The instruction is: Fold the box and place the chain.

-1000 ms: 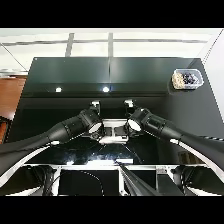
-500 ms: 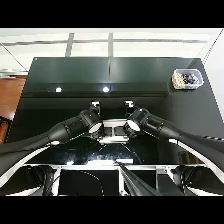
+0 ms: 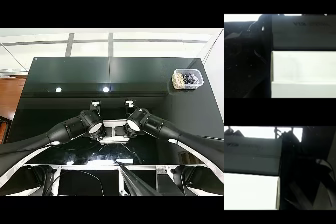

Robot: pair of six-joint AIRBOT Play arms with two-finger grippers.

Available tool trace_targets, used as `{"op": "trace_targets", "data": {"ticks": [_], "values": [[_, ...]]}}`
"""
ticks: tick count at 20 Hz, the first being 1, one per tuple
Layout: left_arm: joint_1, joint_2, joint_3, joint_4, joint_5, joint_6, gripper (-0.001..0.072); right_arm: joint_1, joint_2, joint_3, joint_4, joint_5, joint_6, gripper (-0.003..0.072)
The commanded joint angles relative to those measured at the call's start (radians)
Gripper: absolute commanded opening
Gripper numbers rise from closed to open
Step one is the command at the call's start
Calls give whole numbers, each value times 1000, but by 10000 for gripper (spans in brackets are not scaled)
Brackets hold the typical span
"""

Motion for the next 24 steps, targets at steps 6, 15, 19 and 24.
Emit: {"op": "trace_targets", "data": {"ticks": [6, 15, 19, 24], "values": [[1, 0, 0, 1, -3, 0, 30, 0, 31, 0, -23, 22, -4, 385], [1, 0, 0, 0, -6, 0, 30, -84, 378, 0, -26, 155, -271, 385], [1, 0, 0, 1, -6, 0, 31, -274, 566, -5, -281, 225, -345, 385], [1, 0, 0, 0, -7, 0, 30, -645, 564, -85, -524, -186, -364, 395]]}}
